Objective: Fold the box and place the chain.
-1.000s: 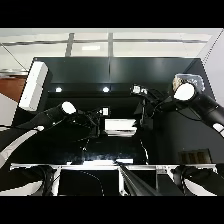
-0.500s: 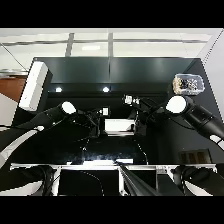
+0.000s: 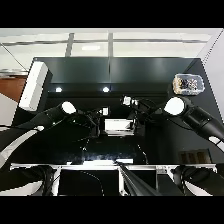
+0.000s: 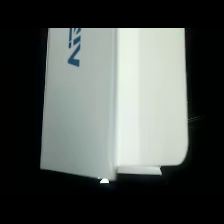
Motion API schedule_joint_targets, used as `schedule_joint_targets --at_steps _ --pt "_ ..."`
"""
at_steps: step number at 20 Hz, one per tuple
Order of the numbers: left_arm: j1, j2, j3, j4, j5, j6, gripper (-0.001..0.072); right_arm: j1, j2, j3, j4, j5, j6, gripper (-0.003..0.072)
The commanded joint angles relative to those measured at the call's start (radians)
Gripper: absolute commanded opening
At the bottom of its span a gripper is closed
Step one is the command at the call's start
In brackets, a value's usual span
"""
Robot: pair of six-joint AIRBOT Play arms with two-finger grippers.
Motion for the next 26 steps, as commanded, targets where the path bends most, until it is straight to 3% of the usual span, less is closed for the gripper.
schedule_joint_targets --at_steps 1,5,7,17,20,22,26 --pt "-0.001 -0.001 0.000 0.000 0.000 0.001 0.0371 0.001 0.001 0.000 -0.011 0.001 0.000 0.0304" --pt "-0.001 -0.001 0.000 0.000 0.000 0.001 0.0372 0.001 0.000 -0.001 -0.011 0.025 0.015 0.0303" --pt "-0.001 -0.001 0.000 0.000 0.000 0.001 0.0371 0.001 0.000 -0.001 -0.011 0.025 0.016 0.0215" --pt "-0.001 -0.001 0.000 0.000 0.000 0.001 0.0371 0.001 0.000 -0.001 -0.011 0.021 0.037 0.0215" --pt "-0.001 -0.001 0.000 0.000 0.000 0.001 0.0372 0.001 0.000 -0.001 -0.006 0.021 0.037 0.0220" --pt "-0.001 -0.001 0.000 0.000 0.000 0.001 0.0371 0.001 0.000 -0.001 -0.006 0.021 0.037 0.0319" --pt "-0.001 -0.001 0.000 0.000 0.000 0.001 0.0371 0.001 -0.004 -0.001 -0.006 0.004 0.037 0.0319"
